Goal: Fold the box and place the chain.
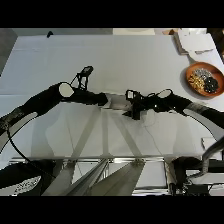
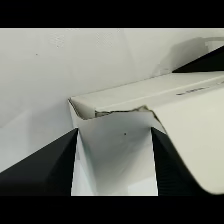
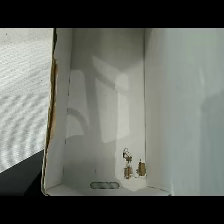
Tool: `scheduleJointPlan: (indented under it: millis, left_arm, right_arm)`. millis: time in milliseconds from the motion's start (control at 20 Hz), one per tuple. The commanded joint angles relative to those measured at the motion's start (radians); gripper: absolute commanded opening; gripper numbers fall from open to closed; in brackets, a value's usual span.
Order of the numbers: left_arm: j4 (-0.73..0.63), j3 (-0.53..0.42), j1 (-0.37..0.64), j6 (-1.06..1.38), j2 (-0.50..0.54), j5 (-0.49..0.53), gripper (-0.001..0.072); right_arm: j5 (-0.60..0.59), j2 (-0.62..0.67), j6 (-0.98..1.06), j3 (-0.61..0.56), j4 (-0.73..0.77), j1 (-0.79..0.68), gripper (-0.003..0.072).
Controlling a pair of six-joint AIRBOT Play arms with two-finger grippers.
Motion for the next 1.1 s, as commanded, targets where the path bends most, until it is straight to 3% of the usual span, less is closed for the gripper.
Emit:
scheduleJointPlan:
  millis: [0, 350, 450, 600, 800, 1050]
  left_arm:
    - [0.004, 0.007, -0.003, -0.006, 0.001, -0.029, 0.0493]
    - [0.345, 0.007, -0.061, -0.183, -0.001, 0.0, 0.0493]
    - [0.366, 0.007, -0.069, -0.2, -0.001, 0.026, 0.0491]
    - [0.377, 0.007, -0.071, -0.2, -0.001, 0.026, 0.0374]
    - [0.388, 0.007, -0.071, -0.279, -0.001, 0.008, 0.0376]
    - [0.398, 0.027, -0.071, -0.38, 0.0, -0.055, 0.0461]
  right_arm:
    - [0.0, 0.0, 0.0, 0.0, 0.0, 0.001, 0.0388]
    - [0.0, 0.0, 0.0, 0.0, 0.0, 0.001, 0.0388]
    - [0.0, 0.0, 0.0, 0.0, 0.0, 0.001, 0.0388]
    - [0.0, 0.0, 0.0, 0.0, 0.0, 0.001, 0.0388]
    - [0.0, 0.0, 0.0, 0.0, 0.0, 0.001, 0.0388]
    - [0.0, 0.0, 0.0, 0.0, 0.0, 0.001, 0.0388]
